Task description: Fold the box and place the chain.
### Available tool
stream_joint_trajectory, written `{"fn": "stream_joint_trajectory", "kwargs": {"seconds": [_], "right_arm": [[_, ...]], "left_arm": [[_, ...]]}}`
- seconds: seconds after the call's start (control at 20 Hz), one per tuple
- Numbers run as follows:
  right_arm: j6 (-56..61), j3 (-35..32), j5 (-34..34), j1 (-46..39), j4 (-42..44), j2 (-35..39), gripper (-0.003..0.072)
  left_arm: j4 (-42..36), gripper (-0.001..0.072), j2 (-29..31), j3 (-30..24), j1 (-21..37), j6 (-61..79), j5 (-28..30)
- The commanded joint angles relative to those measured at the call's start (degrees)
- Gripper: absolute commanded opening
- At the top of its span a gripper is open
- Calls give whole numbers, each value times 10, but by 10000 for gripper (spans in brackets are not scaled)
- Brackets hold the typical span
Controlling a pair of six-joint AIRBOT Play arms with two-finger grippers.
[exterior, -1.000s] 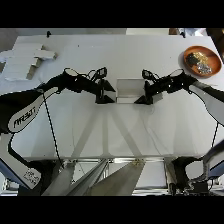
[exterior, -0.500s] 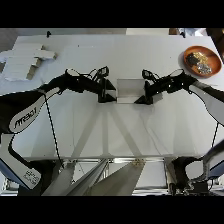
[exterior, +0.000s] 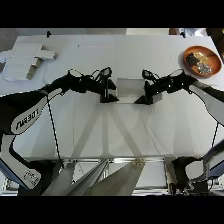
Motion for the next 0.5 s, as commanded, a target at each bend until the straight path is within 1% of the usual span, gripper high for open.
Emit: {"fn": "stream_joint_trajectory", "kwargs": {"seconds": [0.0, 0.3, 0.45], "right_arm": [[0, 0, 0, 0, 0, 0, 596], [0, 0, 0, 0, 0, 0, 596], [0, 0, 0, 0, 0, 0, 596]], "left_arm": [[10, 635, 2, 0, -8, 1, 12], [12, 633, 2, 2, -23, -1, 39], [26, 625, 4, 2, -30, -7, 51]]}}
